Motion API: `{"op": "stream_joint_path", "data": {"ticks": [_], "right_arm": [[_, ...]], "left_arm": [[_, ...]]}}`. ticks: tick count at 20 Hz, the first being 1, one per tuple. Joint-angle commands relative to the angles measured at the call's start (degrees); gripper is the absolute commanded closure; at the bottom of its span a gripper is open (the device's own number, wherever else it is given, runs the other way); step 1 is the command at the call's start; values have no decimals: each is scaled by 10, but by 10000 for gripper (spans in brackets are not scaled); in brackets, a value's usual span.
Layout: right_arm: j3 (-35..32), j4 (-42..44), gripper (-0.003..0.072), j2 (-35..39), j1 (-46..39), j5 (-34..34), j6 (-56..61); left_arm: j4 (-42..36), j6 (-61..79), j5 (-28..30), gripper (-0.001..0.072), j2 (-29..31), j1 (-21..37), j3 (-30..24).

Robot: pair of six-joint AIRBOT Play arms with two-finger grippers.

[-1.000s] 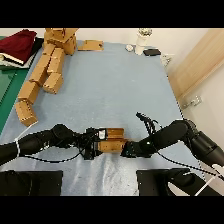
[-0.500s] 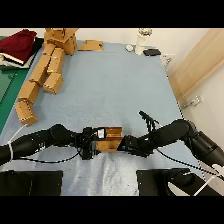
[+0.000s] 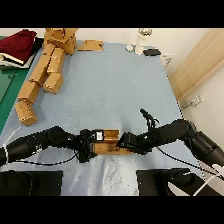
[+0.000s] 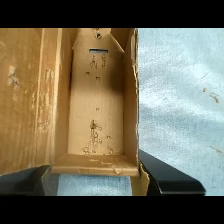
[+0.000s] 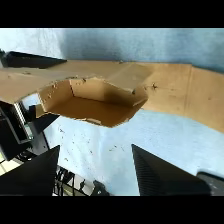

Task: Fold the box.

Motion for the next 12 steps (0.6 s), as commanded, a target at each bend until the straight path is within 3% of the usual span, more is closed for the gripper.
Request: {"op": "stream_joint_path", "data": {"ticks": [1,5,7,12], "right_arm": [[0,0,-33,0,1,22,0],[0,2,10,0,1,38,0],[0,3,264,0,1,38,0],[0,3,285,0,1,48,0]], "left_arm": [[-3,-2,-9,221,1,0,-2],[-3,-2,-9,221,0,0,-3],[-3,-2,-9,221,0,0,-3],[-7,4,-13,221,-22,0,-3]]}}
